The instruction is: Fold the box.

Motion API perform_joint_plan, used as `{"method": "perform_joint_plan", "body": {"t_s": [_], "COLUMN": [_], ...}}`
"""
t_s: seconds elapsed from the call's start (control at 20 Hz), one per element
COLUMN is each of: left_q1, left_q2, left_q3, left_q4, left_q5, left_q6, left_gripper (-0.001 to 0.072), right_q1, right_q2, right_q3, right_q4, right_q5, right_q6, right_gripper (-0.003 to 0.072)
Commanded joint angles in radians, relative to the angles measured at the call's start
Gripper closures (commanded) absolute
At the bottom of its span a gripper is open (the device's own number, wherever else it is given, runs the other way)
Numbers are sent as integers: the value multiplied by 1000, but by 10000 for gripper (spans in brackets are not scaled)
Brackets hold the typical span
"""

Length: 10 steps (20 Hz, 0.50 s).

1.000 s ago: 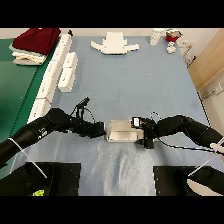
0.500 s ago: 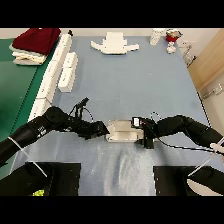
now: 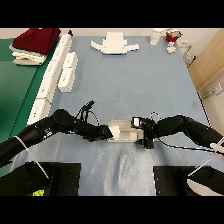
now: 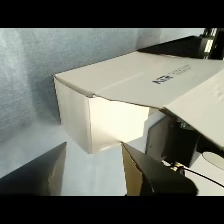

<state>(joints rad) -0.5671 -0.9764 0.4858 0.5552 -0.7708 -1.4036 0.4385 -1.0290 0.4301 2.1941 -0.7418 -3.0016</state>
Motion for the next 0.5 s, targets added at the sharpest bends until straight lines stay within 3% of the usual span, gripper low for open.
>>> {"method": "perform_joint_plan", "body": {"t_s": [0.0, 0.1, 0.3, 0.45], "left_q1": [-14, -36, -148, -228], "left_q2": [-3, -3, -5, -48], "left_q3": [11, 42, 142, 212], "left_q4": [29, 134, 499, 619], "left_q5": [39, 49, 55, 21], "left_q6": [-29, -137, -496, -646], "left_gripper": [256, 256, 256, 256], "right_q1": [0, 0, 0, 0], "right_q2": [1, 1, 1, 1], "right_q3": [1, 1, 1, 1], "right_q4": [0, 0, 0, 0], "right_q5": [0, 0, 0, 0], "right_q6": [0, 0, 0, 0], "right_gripper": [156, 156, 156, 156]}}
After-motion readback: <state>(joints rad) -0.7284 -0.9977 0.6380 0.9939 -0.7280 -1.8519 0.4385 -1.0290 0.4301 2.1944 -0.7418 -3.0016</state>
